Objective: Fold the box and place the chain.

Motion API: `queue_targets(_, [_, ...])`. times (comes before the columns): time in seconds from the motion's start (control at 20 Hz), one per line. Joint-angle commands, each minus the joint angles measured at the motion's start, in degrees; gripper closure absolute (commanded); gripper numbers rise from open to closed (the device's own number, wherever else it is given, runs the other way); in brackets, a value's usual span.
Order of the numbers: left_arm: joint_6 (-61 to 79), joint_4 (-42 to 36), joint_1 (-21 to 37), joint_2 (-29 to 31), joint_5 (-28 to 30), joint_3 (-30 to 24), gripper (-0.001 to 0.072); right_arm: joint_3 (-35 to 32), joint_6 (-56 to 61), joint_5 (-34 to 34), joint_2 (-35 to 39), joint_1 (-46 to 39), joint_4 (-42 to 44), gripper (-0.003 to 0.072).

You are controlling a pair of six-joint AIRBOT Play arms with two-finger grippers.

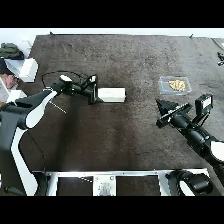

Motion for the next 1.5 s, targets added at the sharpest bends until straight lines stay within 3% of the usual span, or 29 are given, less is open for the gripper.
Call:
queue_targets(0.0, [-0.1, -3.3, 0.4, 1.3, 0.7, 0.5, 0.0698, 0.0, 0.0, 0.1, 0.1, 0.0, 0.0, 0.0703])
queue_targets(0.15, [-3.9, -4.5, 2.9, 5.8, 7.2, 2.5, 0.0698, 0.0, 0.0, 0.0, 0.1, 0.0, 0.0, 0.0703])
queue_targets(0.35, [-15.1, -4.4, 9.0, 13.0, 26.1, 2.5, 0.0698, 0.0, 0.0, 0.0, 0.1, 0.0, 0.0, 0.0703])
queue_targets(0.45, [-22.9, -4.4, 13.2, 14.4, 34.0, 2.5, 0.0698, 0.0, 0.0, 0.0, 0.1, 0.0, 0.0, 0.0703])
queue_targets(0.6, [-34.7, -2.4, 19.7, 14.5, 40.9, 1.0, 0.0698, 0.0, 0.0, -0.1, 0.1, 0.0, 0.0, 0.0703])
queue_targets(0.8, [-45.9, 2.7, 26.0, 14.5, 44.5, -5.4, 0.0698, 0.0, 0.0, -0.2, 0.0, 0.0, 0.0, 0.0703])
queue_targets(1.0, [-45.9, 3.1, 26.9, 14.4, 49.6, -11.1, 0.0698, 0.0, 0.0, -0.2, 0.0, 0.0, 0.0, 0.0703])
queue_targets(1.45, [-45.9, 3.5, 26.8, 11.5, 51.6, -11.4, 0.0698, 0.0, 0.0, -0.1, 0.0, 0.0, 0.0, 0.0703])
